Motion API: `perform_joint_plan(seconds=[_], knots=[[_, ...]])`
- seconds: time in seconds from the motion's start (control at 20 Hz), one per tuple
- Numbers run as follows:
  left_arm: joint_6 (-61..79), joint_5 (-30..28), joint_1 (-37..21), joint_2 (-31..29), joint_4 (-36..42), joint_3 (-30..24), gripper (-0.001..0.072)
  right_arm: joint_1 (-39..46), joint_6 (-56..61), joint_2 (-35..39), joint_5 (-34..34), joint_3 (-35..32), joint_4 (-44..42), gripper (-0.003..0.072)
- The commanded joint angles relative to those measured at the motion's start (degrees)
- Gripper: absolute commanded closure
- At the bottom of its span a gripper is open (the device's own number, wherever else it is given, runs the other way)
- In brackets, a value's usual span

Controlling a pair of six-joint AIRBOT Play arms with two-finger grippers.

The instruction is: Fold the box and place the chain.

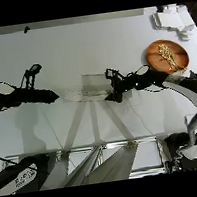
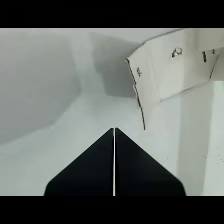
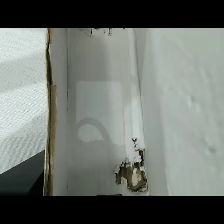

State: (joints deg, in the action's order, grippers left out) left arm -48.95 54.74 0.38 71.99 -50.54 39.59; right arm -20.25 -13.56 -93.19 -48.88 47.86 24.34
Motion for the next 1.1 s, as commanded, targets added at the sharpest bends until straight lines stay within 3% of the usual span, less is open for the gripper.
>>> perform_joint_plan(seconds=[0.0, 0.2, 0.45, 0.7, 0.95, 1.05], knots=[[-0.3, -0.1, 3.0, 4.6, 3.4, -0.7, 0.0706, 0.0, 0.0, 0.0, 0.0, 0.0, 0.0, 0.0284], [4.8, -0.4, 4.8, 5.6, 11.1, -0.7, 0.0705, 0.0, 0.0, 0.0, 0.0, 0.0, 0.0, 0.0284], [7.6, -6.0, 6.5, 5.9, 19.8, -0.8, 0.0705, 0.0, 0.0, 0.0, 0.0, 0.0, 0.0, 0.0284], [7.8, -4.9, 10.5, 6.4, 21.4, -0.8, 0.0703, 0.0, 0.0, 0.0, 0.0, 0.0, 0.0, 0.0284], [7.4, -4.9, 10.6, 6.4, 26.0, -0.8, 0.0695, 0.0, 0.0, 0.0, 0.0, 0.0, 0.0, 0.0284], [7.3, -4.9, 10.6, 6.4, 27.9, -0.8, 0.0587, 0.0, 0.0, 0.0, 0.0, 0.0, 0.0, 0.0284]])
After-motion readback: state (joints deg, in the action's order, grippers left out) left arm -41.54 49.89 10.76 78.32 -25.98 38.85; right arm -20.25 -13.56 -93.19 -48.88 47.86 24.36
